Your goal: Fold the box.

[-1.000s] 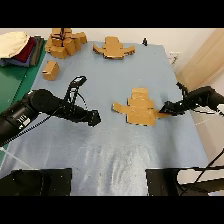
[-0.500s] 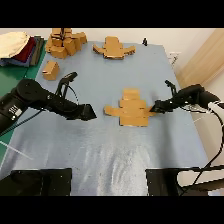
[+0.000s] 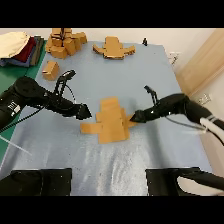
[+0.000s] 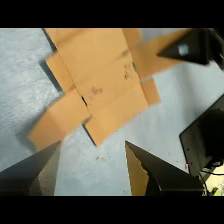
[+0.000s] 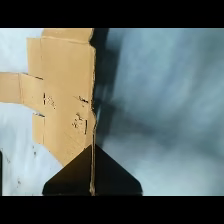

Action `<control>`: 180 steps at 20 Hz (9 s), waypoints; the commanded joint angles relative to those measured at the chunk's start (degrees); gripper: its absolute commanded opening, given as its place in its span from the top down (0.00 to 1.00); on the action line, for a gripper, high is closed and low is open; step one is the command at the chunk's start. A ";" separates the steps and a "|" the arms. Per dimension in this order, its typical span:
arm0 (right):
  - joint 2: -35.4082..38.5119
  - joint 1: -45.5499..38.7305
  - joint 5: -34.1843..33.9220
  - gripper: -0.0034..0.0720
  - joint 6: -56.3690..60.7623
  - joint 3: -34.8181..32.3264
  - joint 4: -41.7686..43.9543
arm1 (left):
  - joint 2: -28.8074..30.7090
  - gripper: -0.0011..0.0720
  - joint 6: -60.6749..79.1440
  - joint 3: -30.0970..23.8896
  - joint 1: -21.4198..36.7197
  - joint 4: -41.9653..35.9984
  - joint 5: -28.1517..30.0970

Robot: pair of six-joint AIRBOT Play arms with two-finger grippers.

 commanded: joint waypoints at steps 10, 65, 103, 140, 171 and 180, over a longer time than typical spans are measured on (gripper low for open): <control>14.10 15.74 17.88 0.95 9.22 -12.41 -9.05 | -25.35 0.18 21.46 4.90 5.01 -13.44 -1.90; 17.55 -2.75 13.03 0.86 26.25 0.11 -24.24 | -26.97 0.97 58.34 9.29 -15.93 -17.42 18.95; 17.55 -2.73 13.38 0.93 26.10 -3.41 -22.91 | -26.05 0.97 64.92 4.15 -17.05 -23.39 11.47; 15.52 64.39 2.95 0.18 51.54 -12.26 -75.91 | -26.05 0.97 64.92 4.17 -17.03 -23.41 11.50; 24.46 50.99 11.67 0.00 38.14 -11.39 -76.24 | -26.05 0.97 64.94 4.17 -17.03 -23.41 11.50; 28.28 48.89 11.23 0.00 12.63 -16.55 -52.37 | -26.05 0.97 64.92 4.17 -17.03 -23.41 11.47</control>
